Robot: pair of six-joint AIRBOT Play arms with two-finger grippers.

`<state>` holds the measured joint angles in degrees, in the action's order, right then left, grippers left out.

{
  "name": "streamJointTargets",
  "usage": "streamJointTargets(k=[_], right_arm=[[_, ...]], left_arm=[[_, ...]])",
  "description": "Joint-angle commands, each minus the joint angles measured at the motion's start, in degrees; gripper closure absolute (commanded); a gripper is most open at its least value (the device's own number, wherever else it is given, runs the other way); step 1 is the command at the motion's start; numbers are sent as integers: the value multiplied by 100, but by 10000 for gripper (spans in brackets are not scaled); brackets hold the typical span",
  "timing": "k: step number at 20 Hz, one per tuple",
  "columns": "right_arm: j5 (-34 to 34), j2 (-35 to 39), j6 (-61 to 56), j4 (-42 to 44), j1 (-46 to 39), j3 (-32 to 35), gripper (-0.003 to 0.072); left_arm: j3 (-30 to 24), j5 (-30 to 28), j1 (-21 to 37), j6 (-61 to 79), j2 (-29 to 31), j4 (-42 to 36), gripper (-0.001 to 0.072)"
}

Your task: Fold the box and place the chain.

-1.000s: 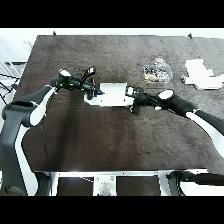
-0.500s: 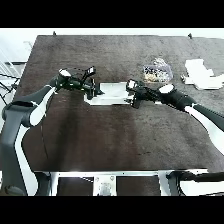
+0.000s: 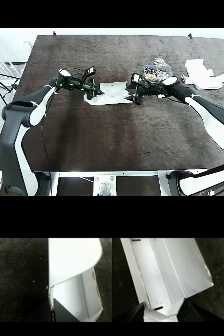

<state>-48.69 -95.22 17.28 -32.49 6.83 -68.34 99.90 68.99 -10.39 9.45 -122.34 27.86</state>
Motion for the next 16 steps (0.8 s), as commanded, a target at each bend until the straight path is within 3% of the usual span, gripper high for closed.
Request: streamJointTargets(k=[1,5,16], right_arm=[[-588,-400,-20,-11,-125,-487,40],[-1259,-822,-221,-166,-225,-953,41],[-1650,-1176,-186,-142,-186,-1097,40]], left_arm=[[-2,4,2,2,2,0,689],[-2,7,2,2,2,0,689],[-2,20,2,2,2,0,689]])
